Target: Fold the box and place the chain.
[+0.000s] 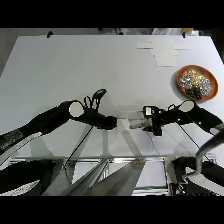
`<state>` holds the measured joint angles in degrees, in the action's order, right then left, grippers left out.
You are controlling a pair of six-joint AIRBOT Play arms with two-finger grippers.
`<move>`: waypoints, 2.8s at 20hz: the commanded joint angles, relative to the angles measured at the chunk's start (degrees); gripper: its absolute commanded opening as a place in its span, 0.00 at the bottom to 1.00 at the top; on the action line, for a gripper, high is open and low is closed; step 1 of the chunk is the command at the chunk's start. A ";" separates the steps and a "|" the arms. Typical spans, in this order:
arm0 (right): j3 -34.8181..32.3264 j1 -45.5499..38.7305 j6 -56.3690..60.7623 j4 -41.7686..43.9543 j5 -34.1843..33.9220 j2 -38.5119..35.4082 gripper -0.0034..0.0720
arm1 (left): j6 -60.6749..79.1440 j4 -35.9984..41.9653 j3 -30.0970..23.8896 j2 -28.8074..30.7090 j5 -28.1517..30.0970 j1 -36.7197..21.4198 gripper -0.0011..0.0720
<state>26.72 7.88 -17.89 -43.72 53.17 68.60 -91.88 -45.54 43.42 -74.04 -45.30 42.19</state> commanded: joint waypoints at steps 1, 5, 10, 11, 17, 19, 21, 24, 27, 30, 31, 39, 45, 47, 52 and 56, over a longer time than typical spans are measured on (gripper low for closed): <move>0.04 0.02 0.00 0.00 0.02 -0.04 0.47 | 0.20 0.35 0.07 0.55 0.13 0.04 0.33; 0.04 0.02 0.00 0.00 0.02 -0.04 0.47 | 0.44 1.18 0.07 0.55 0.13 0.04 0.41; 0.04 0.02 0.00 0.00 0.00 -0.04 0.47 | 0.42 1.68 0.07 0.52 0.59 0.94 0.41; 0.04 0.02 0.00 0.00 0.02 -0.04 0.47 | 0.42 2.05 0.07 0.52 1.25 1.36 0.43; 0.04 0.02 0.00 0.00 0.02 -0.04 0.47 | -3.63 -0.22 1.07 -0.26 5.20 3.21 0.50; 0.04 0.02 0.00 0.00 0.00 -0.04 0.47 | -5.07 -1.53 2.43 -1.25 5.18 3.69 0.50; 0.04 0.02 0.00 0.00 0.02 -0.04 0.47 | -5.29 -1.73 3.41 -2.14 5.29 4.37 0.50; 0.04 0.02 0.00 0.00 0.02 -0.04 0.47 | -6.25 -3.54 3.67 -2.29 4.92 4.59 0.50; 0.04 0.02 0.00 0.00 0.02 -0.04 0.47 | -10.32 -6.27 3.69 -2.29 4.57 4.66 0.50; 0.04 0.02 0.00 0.00 0.02 -0.04 0.47 | -13.81 -8.85 4.11 -2.29 4.37 5.22 0.50; 0.04 0.02 0.00 0.00 0.02 -0.04 0.47 | -15.50 -10.40 4.68 -2.29 4.13 5.35 0.50; 0.04 0.02 0.00 0.00 0.02 -0.04 0.47 | -25.66 -18.91 8.76 -2.71 -0.61 6.97 0.50; 0.04 0.02 0.00 0.00 0.02 -0.04 0.47 | -30.23 -19.89 9.84 -4.42 -2.95 8.63 0.49; 0.04 0.02 0.00 0.00 0.00 -0.04 0.47 | -31.45 -20.17 11.91 -5.62 -5.35 8.81 0.49; 0.04 0.02 0.00 0.00 0.00 -0.04 0.47 | -40.15 -26.67 17.22 -8.57 -11.52 10.05 0.49; 0.04 0.02 0.00 0.00 0.00 -0.04 0.47 | -43.60 -29.11 18.10 -8.76 -12.31 9.84 0.49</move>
<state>26.72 7.88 -17.96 -43.75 53.19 68.60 -132.16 -71.88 60.53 -82.35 -55.77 52.05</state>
